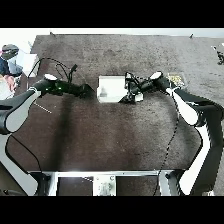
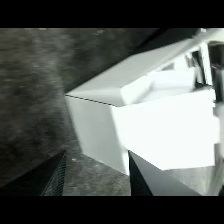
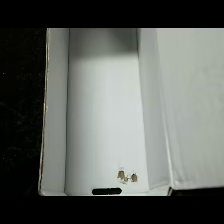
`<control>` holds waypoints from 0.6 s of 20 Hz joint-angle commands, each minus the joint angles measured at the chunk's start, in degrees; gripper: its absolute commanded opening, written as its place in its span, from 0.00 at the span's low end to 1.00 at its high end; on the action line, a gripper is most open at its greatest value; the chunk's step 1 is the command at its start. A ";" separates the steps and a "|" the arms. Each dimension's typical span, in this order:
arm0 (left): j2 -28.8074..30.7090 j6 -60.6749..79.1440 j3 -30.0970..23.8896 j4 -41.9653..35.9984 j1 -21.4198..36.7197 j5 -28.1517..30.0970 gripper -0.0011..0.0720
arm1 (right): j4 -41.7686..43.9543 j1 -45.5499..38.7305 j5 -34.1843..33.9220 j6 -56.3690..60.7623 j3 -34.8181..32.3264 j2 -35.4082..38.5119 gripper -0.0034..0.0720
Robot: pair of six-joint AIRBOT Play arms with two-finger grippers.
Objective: Fold the box and place the chain.
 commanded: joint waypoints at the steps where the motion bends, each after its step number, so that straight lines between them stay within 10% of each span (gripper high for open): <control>1: 0.04 0.42 1.42 -0.20 -0.74 -1.25 0.58 | 0.00 0.04 0.02 0.02 0.00 0.04 0.63; 12: 0.04 -19.04 10.25 13.79 -7.10 -0.98 0.58 | 0.00 0.04 0.02 0.02 0.00 0.02 0.63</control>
